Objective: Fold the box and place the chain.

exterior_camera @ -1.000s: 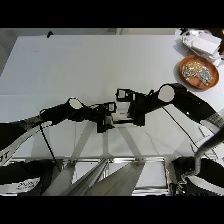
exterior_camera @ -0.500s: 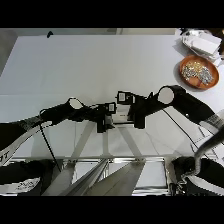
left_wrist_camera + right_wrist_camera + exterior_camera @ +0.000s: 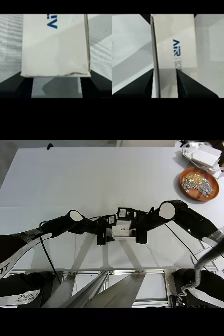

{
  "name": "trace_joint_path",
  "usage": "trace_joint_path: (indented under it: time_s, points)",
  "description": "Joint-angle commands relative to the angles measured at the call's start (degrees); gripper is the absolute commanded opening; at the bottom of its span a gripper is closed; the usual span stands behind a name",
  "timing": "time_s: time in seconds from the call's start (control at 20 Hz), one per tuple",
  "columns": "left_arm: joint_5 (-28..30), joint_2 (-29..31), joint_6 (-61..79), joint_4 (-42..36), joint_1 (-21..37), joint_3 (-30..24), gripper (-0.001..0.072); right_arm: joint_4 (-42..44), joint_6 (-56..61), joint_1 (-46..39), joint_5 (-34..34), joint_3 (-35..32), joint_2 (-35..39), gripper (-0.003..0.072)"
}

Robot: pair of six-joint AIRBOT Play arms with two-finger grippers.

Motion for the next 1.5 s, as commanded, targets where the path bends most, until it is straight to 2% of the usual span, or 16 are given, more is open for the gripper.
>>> trace_joint_path:
  time_s: [0.0, 0.1, 0.15, 0.2, 0.3, 0.5, 0.7, 0.95, 1.45]
  points:
    - [0.1, 0.0, 0.1, 0.0, 0.0, 0.0, 0.0323, 0.8, -0.1, 0.0, -3.1, 0.0, 2.6, 0.0322]
    - [0.1, 0.0, 0.1, 0.0, 0.0, 0.0, 0.0323, 1.5, -0.1, -0.2, -3.6, 0.0, 4.0, 0.0319]
    - [0.1, 0.0, 0.1, 0.0, 0.0, 0.0, 0.0323, 2.0, 0.0, -0.7, -3.6, 0.0, 5.1, 0.0288]
    - [0.1, 0.0, 0.1, 0.0, 0.0, 0.0, 0.0323, 3.0, -0.1, -1.9, -3.5, 0.0, 6.3, 0.0172]
    - [0.1, 0.0, 0.1, 0.0, 0.0, 0.0, 0.0323, 8.7, -0.2, -6.0, -2.7, -0.8, 8.2, 0.0027]
    - [0.1, 0.0, 0.1, 0.0, 0.0, 0.0, 0.0323, 34.4, -13.7, -13.0, -3.9, -10.5, 8.9, 0.0013]
    - [0.1, 0.0, 0.1, 0.0, 0.0, 0.0, 0.0323, 49.8, -27.2, -13.6, -7.5, -21.2, 8.1, 0.0011]
    - [0.1, 0.0, 0.1, 0.0, 0.0, 0.0, 0.0323, 52.5, -33.3, -13.6, -6.3, -23.7, 3.9, 0.001]
    - [0.1, 0.0, 0.1, 0.0, 0.0, 0.0, 0.0323, 49.8, -33.7, -13.6, -6.6, -23.7, -0.4, 0.0009]
